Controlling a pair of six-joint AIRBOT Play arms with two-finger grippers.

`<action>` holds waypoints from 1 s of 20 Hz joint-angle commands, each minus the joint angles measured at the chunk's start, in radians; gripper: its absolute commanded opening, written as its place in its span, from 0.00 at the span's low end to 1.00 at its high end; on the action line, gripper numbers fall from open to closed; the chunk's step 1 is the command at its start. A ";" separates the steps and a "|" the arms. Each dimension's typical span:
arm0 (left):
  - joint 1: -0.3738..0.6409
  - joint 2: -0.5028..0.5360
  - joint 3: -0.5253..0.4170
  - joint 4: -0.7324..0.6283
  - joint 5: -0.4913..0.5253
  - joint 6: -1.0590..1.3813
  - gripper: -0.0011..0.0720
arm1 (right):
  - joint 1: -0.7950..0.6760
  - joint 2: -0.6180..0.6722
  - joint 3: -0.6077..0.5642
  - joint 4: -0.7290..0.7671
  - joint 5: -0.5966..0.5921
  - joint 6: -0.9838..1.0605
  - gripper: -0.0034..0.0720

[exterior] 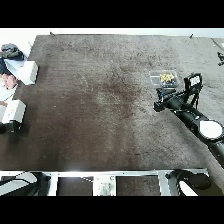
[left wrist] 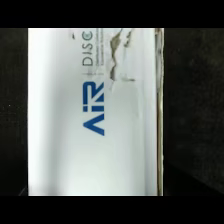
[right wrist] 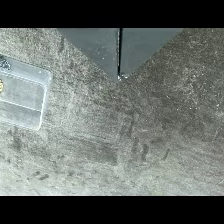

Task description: Fold the box and place the chain.

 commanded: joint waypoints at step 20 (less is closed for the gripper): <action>0.001 0.235 0.158 -0.011 -0.224 -0.183 1.00 | 0.000 0.001 0.000 0.004 0.000 0.000 0.06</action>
